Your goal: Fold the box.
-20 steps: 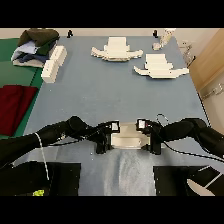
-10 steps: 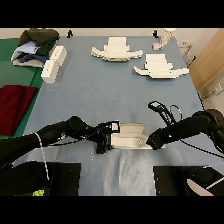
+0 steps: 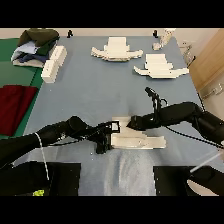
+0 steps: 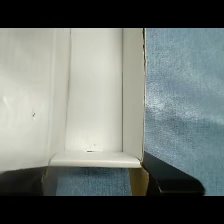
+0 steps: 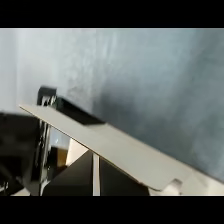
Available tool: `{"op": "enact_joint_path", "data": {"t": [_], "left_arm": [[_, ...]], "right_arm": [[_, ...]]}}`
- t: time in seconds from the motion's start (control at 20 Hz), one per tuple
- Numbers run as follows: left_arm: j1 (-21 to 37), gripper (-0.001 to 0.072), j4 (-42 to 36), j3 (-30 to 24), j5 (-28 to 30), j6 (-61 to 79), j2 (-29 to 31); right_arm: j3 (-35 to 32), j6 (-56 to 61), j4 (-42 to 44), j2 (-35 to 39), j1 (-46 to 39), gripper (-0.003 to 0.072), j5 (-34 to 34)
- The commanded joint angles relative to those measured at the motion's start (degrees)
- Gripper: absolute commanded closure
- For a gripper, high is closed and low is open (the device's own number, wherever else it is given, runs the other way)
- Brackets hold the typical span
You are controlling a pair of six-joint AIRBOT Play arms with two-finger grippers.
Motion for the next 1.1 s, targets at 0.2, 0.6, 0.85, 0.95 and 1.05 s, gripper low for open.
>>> {"op": "enact_joint_path", "data": {"t": [0.2,0.6,0.85,0.95,1.05], "left_arm": [[0.0,0.0195,0.0,-0.02,0.02,0.02,0.0],[0.0,0.0195,0.0,-0.02,0.02,0.02,0.0],[0.0,0.0195,0.0,-0.02,0.02,0.02,0.0],[0.0,0.0195,0.0,-0.02,0.02,0.02,0.0],[0.0,0.0195,0.0,-0.02,0.02,0.02,0.0]], "right_arm": [[0.92,0.44,-0.79,-12.31,0.02,0.0628,4.61],[0.94,-1.57,-0.79,-13.09,0.35,0.0628,4.42],[2.14,-3.41,-0.94,-12.13,0.31,0.0628,2.36],[4.0,-4.79,-1.84,-10.27,0.28,0.0628,0.42],[6.21,-5.46,-3.72,-7.32,0.28,0.0628,-1.95]]}}
